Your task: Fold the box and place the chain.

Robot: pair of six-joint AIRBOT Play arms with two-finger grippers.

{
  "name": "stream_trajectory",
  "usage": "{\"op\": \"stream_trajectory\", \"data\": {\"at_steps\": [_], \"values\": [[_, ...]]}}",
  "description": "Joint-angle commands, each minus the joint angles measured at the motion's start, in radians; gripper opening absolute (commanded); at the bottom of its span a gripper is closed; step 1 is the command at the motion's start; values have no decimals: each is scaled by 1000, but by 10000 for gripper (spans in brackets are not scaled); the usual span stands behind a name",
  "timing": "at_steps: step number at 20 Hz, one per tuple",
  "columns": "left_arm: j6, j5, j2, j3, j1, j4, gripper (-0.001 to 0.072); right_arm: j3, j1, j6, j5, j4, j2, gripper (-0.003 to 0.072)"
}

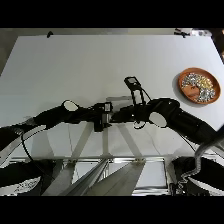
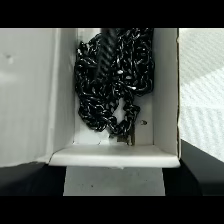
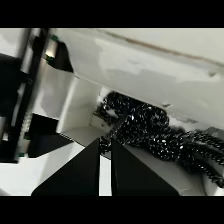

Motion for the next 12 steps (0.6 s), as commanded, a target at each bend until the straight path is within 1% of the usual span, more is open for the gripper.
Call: {"op": "stream_trajectory", "data": {"at_steps": [1, 2, 5, 6, 9, 11, 12], "values": [[0, 0, 1, 0, 0, 0, 152, -1, 3, 0, 5, 24, -74, 20], [0, 0, 1, 0, 0, 0, 152, -1, 2, 0, 3, 22, -88, 79], [0, 0, 1, 0, 0, 0, 152, -1, 3, 0, 2, 18, -120, 221], [0, 0, 1, 0, 0, 0, 152, -1, 2, -1, 2, 17, -120, 239], [0, 0, 1, 0, 0, 0, 152, 0, -14, -19, 15, 39, -90, 239], [0, 0, 1, 0, 0, 0, 152, 0, -39, -92, 20, 52, -14, 239], [0, 0, 1, 0, 0, 0, 152, 0, -58, -139, 21, 49, 43, 239]]}}
